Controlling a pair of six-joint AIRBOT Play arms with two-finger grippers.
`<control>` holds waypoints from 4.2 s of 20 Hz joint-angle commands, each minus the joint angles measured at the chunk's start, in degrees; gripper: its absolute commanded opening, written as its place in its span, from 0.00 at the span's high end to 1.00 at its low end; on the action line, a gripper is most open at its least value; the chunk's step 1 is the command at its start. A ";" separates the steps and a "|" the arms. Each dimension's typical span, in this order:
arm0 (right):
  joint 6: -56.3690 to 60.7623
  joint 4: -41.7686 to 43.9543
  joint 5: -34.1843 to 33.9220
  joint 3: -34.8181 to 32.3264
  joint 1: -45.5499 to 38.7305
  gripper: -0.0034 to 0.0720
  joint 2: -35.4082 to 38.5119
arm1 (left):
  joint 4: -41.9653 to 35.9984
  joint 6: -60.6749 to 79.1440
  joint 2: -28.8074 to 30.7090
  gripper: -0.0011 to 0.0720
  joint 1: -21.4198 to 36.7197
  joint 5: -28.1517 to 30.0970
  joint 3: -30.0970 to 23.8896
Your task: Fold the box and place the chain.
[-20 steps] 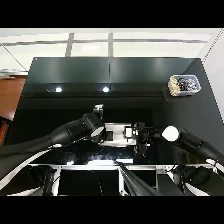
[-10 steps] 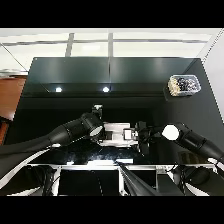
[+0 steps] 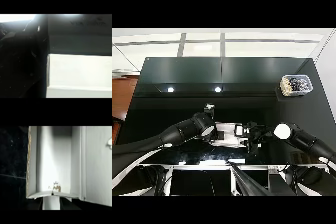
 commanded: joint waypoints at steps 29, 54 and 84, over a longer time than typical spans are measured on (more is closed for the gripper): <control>0.85 8.39 -4.61 -0.68 0.02 0.61 -0.83 | -0.81 0.33 -0.15 0.94 0.04 0.35 -0.02; 63.08 -0.15 17.73 -5.99 -41.27 0.92 4.39 | -0.68 0.39 -0.17 0.94 0.04 0.35 -0.02; 57.88 13.75 22.93 -1.84 -23.15 0.22 -3.87 | -0.33 0.52 -0.17 0.94 0.04 0.81 -0.02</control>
